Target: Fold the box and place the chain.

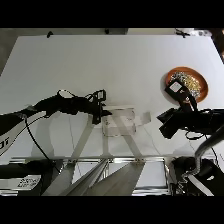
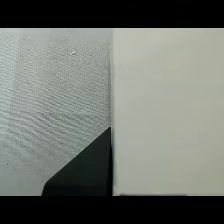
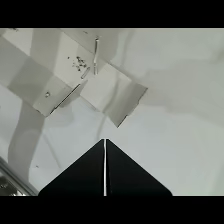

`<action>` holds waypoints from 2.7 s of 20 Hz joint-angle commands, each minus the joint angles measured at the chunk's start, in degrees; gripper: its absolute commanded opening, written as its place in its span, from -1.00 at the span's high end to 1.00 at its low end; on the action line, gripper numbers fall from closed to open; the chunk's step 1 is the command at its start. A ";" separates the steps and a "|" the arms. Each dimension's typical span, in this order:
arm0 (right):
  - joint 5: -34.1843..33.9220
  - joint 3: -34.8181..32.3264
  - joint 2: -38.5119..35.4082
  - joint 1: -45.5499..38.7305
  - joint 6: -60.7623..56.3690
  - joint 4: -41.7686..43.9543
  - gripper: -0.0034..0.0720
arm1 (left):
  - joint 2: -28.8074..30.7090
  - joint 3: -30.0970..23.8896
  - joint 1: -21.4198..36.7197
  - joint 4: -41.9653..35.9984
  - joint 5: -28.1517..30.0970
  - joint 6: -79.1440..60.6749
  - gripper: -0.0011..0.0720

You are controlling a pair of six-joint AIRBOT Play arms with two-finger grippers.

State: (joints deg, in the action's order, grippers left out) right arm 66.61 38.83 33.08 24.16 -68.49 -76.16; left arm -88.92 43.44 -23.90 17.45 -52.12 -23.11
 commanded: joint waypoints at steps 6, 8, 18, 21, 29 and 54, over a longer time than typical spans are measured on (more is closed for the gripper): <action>-7.06 -5.62 11.10 8.02 27.98 3.72 0.89 | -0.04 0.04 0.00 0.09 0.02 0.02 0.94; -11.08 -6.47 15.67 12.90 28.89 -0.79 0.40 | -0.04 0.04 0.00 0.09 0.04 0.02 0.94; -23.50 -8.96 21.70 16.87 23.63 3.32 -0.98 | -0.04 0.04 0.00 0.09 0.02 0.02 0.94; -26.75 -12.83 21.70 19.96 23.47 3.30 -0.98 | -0.04 0.04 0.00 0.11 0.02 0.02 0.94; -36.09 -13.22 21.70 20.70 20.04 2.40 -0.95 | -0.04 0.04 0.00 0.09 0.02 0.02 0.94; -37.40 -11.08 21.90 9.16 40.72 15.41 -0.93 | -0.04 0.04 0.00 0.09 0.02 0.02 0.94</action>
State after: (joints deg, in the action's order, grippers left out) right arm 29.26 27.55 54.11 34.00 -32.97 -64.62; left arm -88.92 43.44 -23.90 17.54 -52.07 -23.07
